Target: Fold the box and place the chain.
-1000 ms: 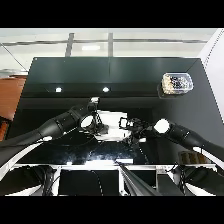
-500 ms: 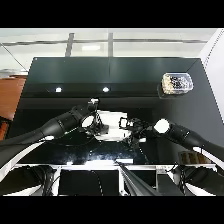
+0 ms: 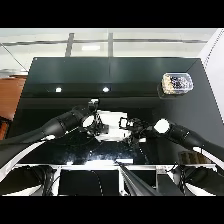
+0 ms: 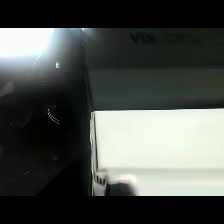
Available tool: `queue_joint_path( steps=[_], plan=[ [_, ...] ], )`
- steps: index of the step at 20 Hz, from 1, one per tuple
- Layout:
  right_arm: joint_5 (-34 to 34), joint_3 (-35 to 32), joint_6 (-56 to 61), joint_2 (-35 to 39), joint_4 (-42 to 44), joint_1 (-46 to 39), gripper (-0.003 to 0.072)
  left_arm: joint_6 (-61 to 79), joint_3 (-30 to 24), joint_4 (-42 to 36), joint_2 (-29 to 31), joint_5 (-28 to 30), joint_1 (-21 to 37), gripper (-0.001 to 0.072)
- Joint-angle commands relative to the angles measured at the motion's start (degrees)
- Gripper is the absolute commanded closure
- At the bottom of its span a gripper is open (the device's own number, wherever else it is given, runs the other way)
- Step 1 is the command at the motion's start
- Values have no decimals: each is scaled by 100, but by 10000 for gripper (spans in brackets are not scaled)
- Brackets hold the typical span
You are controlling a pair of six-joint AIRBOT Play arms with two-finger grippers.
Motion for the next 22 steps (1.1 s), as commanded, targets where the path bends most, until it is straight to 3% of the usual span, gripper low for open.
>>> queue_joint_path(
  steps=[1, 5, 7, 9, 13, 15, 16, 17, 19, 22],
  plan=[
    [4, 0, 0, 0, 0, 4, 210, 17, 87, -7, 2, -7, -2, 640],
    [4, 0, 0, 0, 0, 4, 210, 15, 111, -20, 2, -52, -2, 637],
    [4, 0, 0, 0, 0, 4, 210, 13, 133, -24, 2, -157, -2, 392],
    [4, 0, 0, 0, 0, 4, 210, 13, 162, -17, 2, -275, 2, 282],
    [4, 0, 0, 0, 0, 4, 210, 15, 173, 4, 2, -260, 9, 286],
    [4, 0, 0, 0, 0, 4, 210, 15, 173, 2, -22, -258, 9, 328],
    [4, 0, 0, 0, 0, 4, 210, 15, 173, 2, -52, -260, 9, 399],
    [4, 0, 0, 0, 0, 4, 210, 17, 173, -4, -87, -260, 7, 523],
    [4, 0, -2, 0, 0, 4, 210, 22, 173, -24, -136, -260, 7, 669],
    [4, 0, 0, 0, -2, 2, 209, 85, 173, -20, -133, -264, 4, 681]
  ],
)
